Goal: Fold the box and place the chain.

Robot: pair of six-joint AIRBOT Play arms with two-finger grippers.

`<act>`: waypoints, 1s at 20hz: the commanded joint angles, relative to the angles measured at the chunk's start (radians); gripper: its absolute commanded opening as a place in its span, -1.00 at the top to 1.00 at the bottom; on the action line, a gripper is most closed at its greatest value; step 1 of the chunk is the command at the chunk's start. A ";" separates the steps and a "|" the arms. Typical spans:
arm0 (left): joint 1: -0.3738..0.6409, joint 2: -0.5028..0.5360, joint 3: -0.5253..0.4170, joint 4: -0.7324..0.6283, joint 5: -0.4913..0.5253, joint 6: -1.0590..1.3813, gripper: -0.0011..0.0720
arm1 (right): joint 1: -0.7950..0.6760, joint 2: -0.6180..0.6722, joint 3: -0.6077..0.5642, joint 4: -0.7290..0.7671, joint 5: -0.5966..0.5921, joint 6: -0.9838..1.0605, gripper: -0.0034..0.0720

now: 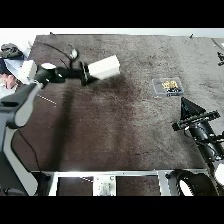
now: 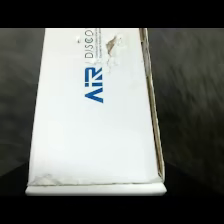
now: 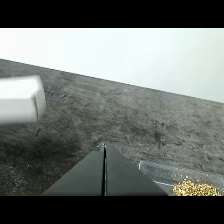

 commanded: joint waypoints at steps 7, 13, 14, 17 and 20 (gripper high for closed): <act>0.349 0.499 -0.045 0.448 0.248 -0.690 0.96 | -0.001 0.004 -0.002 0.000 -0.005 0.000 0.95; 0.597 0.905 -0.512 0.470 0.448 -0.719 0.96 | -0.001 0.003 -0.011 0.000 -0.005 0.001 0.95; 0.629 0.969 -0.610 0.470 0.479 -0.715 0.96 | -0.001 0.003 -0.019 0.000 -0.005 0.001 0.95; 0.699 1.094 -0.848 0.468 0.506 -0.667 0.96 | -0.001 0.003 -0.057 0.000 0.002 0.001 0.95; 0.761 1.119 -1.003 0.422 0.500 -0.602 0.96 | -0.001 0.003 -0.087 0.000 0.003 0.001 0.95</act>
